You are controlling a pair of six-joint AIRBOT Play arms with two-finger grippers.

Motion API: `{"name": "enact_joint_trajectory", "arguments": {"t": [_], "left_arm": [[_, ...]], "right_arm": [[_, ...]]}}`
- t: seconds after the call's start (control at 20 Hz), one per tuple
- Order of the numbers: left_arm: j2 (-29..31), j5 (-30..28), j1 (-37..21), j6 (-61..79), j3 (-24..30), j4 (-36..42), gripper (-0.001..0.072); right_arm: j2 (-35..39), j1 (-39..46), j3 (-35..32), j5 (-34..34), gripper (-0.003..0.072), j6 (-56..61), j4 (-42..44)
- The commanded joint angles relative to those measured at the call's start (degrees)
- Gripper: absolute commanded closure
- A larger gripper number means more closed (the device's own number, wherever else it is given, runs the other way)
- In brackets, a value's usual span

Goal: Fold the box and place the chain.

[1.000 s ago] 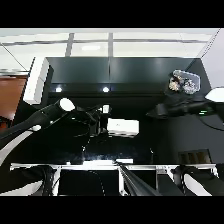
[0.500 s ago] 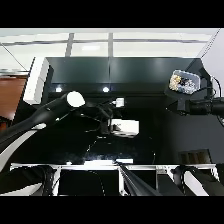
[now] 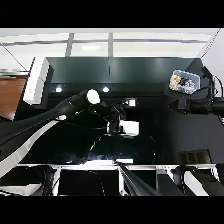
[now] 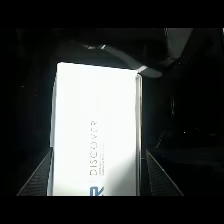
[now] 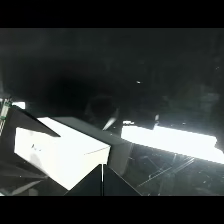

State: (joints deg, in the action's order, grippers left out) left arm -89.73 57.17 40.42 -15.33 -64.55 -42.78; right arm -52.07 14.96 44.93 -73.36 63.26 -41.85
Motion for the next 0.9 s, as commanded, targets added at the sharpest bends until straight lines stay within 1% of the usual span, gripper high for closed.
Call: {"name": "enact_joint_trajectory", "arguments": {"t": [0.0, 0.2, 0.4, 0.55, 0.7, 0.85], "left_arm": [[-0.6, 0.6, 0.2, -1.0, -0.4, -0.2, -0.0005], [-0.6, 1.8, 0.2, -1.0, -0.4, -0.2, -0.0006], [-0.6, 1.6, 0.6, -1.0, -0.4, -0.3, -0.0008], [-0.6, -0.6, 2.4, -1.0, -0.4, -3.8, -0.0009], [-0.6, -4.5, 4.4, -1.0, -0.3, -6.8, -0.0009], [-0.8, -7.3, 5.2, -1.0, -0.3, -9.0, -0.0009]], "right_arm": [[0.0, 0.0, 0.1, 0.8, 0.067, -0.1, -0.4], [0.0, 0.0, 0.1, 1.2, 0.067, -0.1, -0.4], [0.0, 0.0, 0.1, 1.2, 0.0671, -0.1, -0.4], [0.0, 0.0, 0.1, 1.3, 0.067, -0.1, -0.4], [0.0, 0.0, 0.1, 1.6, 0.067, -0.1, -0.4], [0.0, 0.0, 0.1, 1.6, 0.067, -0.1, -0.4]]}}
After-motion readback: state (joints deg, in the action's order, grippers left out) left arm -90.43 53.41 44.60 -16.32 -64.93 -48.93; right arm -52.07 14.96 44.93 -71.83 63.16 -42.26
